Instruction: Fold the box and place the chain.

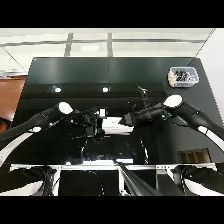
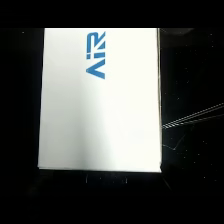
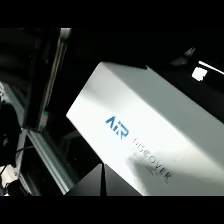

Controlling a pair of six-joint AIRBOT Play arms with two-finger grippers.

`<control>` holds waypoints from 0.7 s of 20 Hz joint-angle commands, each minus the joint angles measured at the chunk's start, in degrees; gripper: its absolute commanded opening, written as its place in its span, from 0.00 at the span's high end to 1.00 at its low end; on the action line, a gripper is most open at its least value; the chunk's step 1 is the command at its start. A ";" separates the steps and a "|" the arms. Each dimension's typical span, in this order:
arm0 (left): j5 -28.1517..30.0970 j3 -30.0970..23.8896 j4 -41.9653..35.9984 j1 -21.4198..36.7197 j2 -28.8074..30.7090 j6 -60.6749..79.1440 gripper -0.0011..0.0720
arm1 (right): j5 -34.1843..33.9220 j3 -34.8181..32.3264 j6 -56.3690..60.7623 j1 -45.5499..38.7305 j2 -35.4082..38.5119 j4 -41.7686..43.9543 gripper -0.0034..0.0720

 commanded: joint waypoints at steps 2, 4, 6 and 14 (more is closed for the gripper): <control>0.02 0.00 0.00 -0.02 -0.04 0.02 0.50 | -2.69 -0.37 1.29 0.98 -3.43 -1.95 0.93; 0.02 0.00 0.02 -0.02 -0.04 0.02 0.50 | -3.02 -0.57 2.58 0.98 -4.28 -3.56 0.93; 0.02 0.00 0.00 -0.02 -0.04 0.02 0.50 | -3.21 -0.59 2.80 0.98 -4.44 -4.68 0.93; -0.02 0.00 -0.02 -0.02 -0.04 0.02 0.50 | -4.26 -0.59 2.78 0.98 -4.44 -4.63 0.93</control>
